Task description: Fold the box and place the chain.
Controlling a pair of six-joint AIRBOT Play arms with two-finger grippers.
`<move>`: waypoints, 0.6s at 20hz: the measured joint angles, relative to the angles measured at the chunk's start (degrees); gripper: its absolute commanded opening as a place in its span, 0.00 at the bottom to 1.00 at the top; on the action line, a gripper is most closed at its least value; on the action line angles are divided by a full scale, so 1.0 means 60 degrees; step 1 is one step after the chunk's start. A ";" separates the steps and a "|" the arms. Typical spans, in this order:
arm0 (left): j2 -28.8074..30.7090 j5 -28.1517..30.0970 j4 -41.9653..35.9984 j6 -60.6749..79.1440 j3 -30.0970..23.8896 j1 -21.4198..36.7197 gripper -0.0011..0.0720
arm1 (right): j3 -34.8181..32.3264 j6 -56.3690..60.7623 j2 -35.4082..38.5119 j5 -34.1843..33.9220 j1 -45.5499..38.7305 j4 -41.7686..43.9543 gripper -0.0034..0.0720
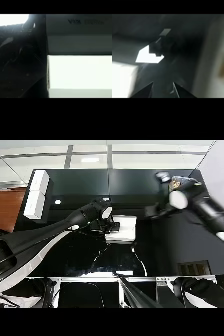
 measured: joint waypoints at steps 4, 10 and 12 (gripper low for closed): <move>0.0000 0.0000 0.0000 0.0000 0.0000 0.0000 0.05 | -0.0222 -0.0229 0.0342 -0.1359 -0.2036 -0.1712 0.98; 0.0000 -0.0018 0.0000 0.0000 0.0000 0.0015 0.05 | 0.1246 -0.0302 -0.2189 -0.3308 -0.4819 -0.0357 0.97; 0.0000 -0.0095 0.0000 0.0000 0.0000 0.0018 0.05 | 0.2943 -0.0317 -0.3701 -0.2885 -0.5297 0.0204 0.97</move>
